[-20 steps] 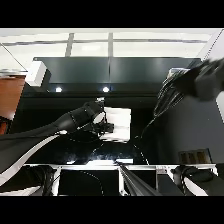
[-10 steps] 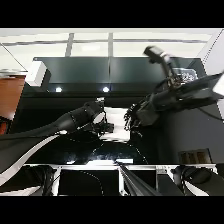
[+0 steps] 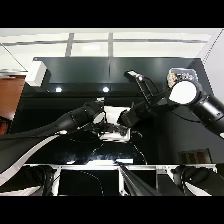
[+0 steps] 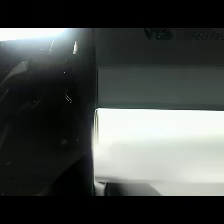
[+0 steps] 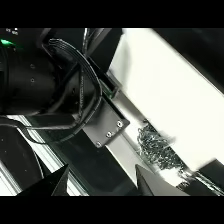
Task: Fold the box and place the chain.
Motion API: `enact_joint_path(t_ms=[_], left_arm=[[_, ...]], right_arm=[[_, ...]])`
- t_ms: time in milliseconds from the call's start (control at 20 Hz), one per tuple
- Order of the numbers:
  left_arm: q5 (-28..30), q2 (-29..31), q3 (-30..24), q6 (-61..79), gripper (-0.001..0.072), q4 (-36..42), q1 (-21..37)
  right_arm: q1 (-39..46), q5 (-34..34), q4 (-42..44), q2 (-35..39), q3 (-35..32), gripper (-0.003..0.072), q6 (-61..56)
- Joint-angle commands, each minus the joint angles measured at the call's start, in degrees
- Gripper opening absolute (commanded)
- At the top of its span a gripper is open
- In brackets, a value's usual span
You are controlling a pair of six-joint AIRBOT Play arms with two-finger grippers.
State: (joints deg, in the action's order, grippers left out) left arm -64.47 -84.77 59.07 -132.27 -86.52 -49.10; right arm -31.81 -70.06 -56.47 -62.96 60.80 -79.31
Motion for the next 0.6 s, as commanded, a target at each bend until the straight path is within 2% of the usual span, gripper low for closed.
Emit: enact_joint_path(t_ms=[0,150,250,400,550], left_arm=[[0.0,0.0,0.0,0.0,0.0029,0.0,0.0],[0.1,0.0,0.0,0.0,0.0029,0.0,0.0],[0.1,0.0,0.0,0.0,0.0029,0.0,0.0],[0.1,0.0,0.0,0.0,0.0029,0.0,0.0],[0.1,0.0,0.0,0.0,0.0029,0.0,0.0]], right_arm=[[4.9,-6.2,-4.2,2.1,1.6,0.051,0.2],[14.1,-12.1,-13.1,10.0,0.8,0.051,1.0],[19.2,-10.4,-14.0,15.6,-4.0,0.051,3.7],[21.7,1.9,-13.8,21.4,-18.0,0.051,7.3],[21.5,16.2,-13.7,21.0,-30.0,0.0534,9.1]])
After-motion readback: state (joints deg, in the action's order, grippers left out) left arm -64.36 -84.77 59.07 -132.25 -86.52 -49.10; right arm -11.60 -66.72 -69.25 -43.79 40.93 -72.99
